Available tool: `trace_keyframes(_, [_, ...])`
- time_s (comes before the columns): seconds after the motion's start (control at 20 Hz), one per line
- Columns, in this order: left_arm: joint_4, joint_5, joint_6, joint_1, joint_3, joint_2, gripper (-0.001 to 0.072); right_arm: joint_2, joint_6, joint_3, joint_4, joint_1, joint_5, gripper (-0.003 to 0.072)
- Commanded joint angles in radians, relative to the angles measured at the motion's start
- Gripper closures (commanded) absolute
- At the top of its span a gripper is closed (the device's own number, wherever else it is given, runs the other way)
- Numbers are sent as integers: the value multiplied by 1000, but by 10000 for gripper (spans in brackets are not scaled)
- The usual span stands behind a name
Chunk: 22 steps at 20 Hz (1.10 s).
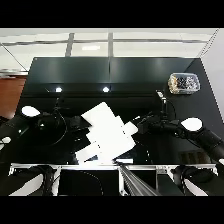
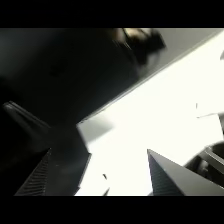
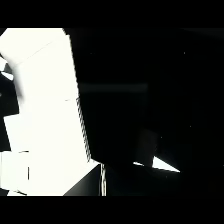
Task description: Fold the box and place the chain.
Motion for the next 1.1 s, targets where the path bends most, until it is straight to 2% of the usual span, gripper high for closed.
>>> trace_keyframes(0.0, [-185,-25,224,-5,-51,-52,8,1,0,0,5,4,-4,676])
trace_keyframes(0.2, [-315,-40,407,-69,-55,-145,8,1,0,0,4,4,-10,676])
trace_keyframes(0.3, [-369,-101,496,-87,-54,-197,8,1,0,0,4,4,-11,676])
trace_keyframes(0.35, [-360,-129,521,-86,-52,-211,14,1,0,0,4,4,-11,676])
trace_keyframes(0.45, [-312,-145,534,-77,-49,-217,100,1,0,0,4,4,-10,676])
trace_keyframes(0.6, [-271,-151,626,-81,-42,-218,105,1,0,0,3,4,-11,676])
trace_keyframes(0.65, [-270,-151,655,-84,-39,-218,221,1,0,0,1,4,-11,676])
trace_keyframes(0.7, [-270,-151,674,-84,-36,-218,373,1,0,0,0,4,-11,676])
trace_keyframes(0.75, [-276,-151,694,-84,-33,-218,465,1,0,0,1,4,-13,676])
trace_keyframes(0.8, [-293,-150,726,-83,-29,-219,605,1,0,0,-1,4,-13,675])
trace_keyframes(0.85, [-313,-150,746,-83,-26,-219,681,1,0,0,-11,4,-13,675])
trace_keyframes(0.9, [-322,-151,756,-83,-18,-219,681,1,10,0,-20,3,-16,658])
trace_keyframes(0.95, [-319,-150,761,-83,-8,-219,682,1,26,0,-23,3,-27,359])
trace_keyframes(1.0, [-317,-151,761,-83,-1,-219,682,1,33,1,-23,-6,-29,25])
trace_keyframes(1.05, [-316,-161,761,-83,8,-219,682,1,34,15,-56,-32,-18,15])
